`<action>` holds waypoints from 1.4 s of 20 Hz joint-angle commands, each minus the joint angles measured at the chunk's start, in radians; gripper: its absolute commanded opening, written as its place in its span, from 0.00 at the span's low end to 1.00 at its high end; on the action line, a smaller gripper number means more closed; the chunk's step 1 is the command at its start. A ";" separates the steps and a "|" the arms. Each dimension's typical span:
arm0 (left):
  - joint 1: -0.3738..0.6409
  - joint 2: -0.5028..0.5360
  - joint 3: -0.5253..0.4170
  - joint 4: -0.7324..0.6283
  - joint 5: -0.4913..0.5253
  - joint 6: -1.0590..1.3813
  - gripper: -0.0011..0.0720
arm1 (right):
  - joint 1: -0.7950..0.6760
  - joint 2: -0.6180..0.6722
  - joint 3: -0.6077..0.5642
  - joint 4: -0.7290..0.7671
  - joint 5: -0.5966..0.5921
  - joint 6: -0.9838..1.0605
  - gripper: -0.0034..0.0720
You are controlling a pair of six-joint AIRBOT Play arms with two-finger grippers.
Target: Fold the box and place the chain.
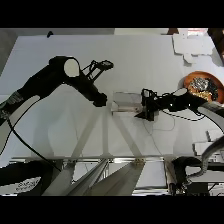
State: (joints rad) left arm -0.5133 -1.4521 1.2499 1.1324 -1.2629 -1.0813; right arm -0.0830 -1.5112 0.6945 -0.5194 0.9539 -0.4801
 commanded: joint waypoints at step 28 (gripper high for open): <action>0.113 -0.232 -0.127 -0.525 0.092 1.387 0.97 | 0.001 0.000 0.000 0.000 0.000 0.000 0.71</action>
State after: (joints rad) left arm -0.3901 -1.6752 1.1236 0.6121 -1.1709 0.3038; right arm -0.0830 -1.5112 0.6945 -0.5190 0.9539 -0.4805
